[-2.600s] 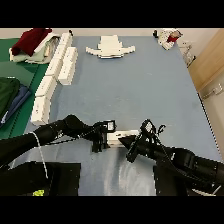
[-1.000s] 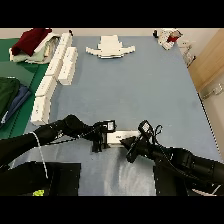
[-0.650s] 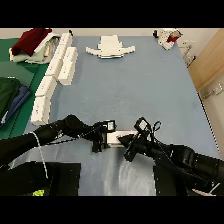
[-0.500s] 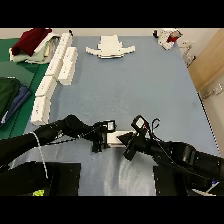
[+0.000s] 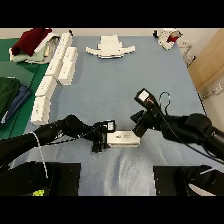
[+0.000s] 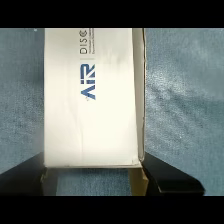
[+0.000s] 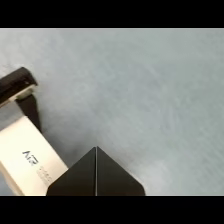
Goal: Fold the box.
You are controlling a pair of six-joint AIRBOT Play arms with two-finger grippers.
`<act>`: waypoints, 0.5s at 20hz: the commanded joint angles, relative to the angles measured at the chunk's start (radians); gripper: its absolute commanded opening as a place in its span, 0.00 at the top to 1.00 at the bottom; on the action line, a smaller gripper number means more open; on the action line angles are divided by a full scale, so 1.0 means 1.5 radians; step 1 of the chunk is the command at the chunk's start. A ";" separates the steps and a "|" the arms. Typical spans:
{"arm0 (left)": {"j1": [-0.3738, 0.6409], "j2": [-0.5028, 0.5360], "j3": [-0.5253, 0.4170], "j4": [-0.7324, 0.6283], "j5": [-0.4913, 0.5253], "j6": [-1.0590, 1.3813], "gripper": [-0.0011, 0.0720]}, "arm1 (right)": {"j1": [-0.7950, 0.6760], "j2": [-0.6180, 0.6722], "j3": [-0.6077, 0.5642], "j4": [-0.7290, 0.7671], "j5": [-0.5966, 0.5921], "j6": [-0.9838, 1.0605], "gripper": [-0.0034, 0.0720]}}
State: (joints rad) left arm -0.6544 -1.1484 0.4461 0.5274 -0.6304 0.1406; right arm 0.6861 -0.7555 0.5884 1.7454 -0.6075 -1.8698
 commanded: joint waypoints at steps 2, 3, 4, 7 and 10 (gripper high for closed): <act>-0.001 0.000 0.000 0.000 0.000 0.000 0.39 | -0.191 -0.100 0.093 0.165 -0.122 -0.173 0.95; -0.001 0.001 0.000 0.000 0.000 0.000 0.39 | -0.226 -0.129 0.118 0.195 -0.130 -0.184 0.95; -0.001 0.001 0.000 0.000 0.000 0.000 0.39 | -0.256 -0.164 0.149 0.239 -0.151 -0.220 0.95; -0.001 0.001 0.000 0.000 0.000 0.000 0.39 | -0.319 -0.289 0.270 0.272 -0.269 -0.274 0.95; -0.001 0.001 0.000 0.001 0.000 0.000 0.39 | -0.359 -0.386 0.351 0.269 -0.310 -0.286 0.95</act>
State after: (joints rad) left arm -0.6544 -1.1484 0.4461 0.5278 -0.6300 0.1406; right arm 0.2207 -1.2003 0.9977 2.1067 -0.9657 -2.2368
